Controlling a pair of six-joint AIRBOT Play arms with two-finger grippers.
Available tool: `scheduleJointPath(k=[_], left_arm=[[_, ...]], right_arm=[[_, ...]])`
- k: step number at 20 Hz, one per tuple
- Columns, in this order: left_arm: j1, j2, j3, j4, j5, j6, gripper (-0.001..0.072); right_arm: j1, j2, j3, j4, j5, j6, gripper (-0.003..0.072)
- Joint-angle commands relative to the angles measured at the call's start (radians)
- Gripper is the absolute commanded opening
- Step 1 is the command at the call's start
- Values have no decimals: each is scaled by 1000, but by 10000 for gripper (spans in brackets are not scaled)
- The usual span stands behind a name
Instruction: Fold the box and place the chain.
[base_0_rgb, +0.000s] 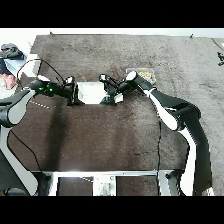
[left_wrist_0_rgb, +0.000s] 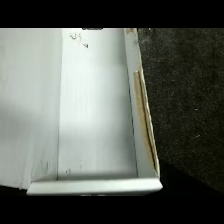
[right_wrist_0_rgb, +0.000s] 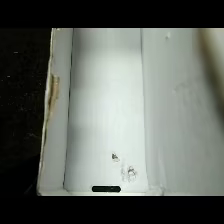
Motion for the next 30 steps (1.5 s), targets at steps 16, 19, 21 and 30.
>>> scheduleJointPath(k=[16, 19, 21, 30], left_arm=[[1, 0, 0, 0, 1, 0, 298], [1, 0, 0, 0, 1, 0, 298], [1, 0, 0, 0, 1, 0, 299], [1, 0, 0, 0, 1, 0, 299]], right_arm=[[-86, 133, 0, -132, 134, 58, 593], [-102, 180, 0, -128, 165, 105, 592], [-100, 205, 0, -86, 199, 198, 474], [8, 186, -2, 87, -42, 199, -13]])
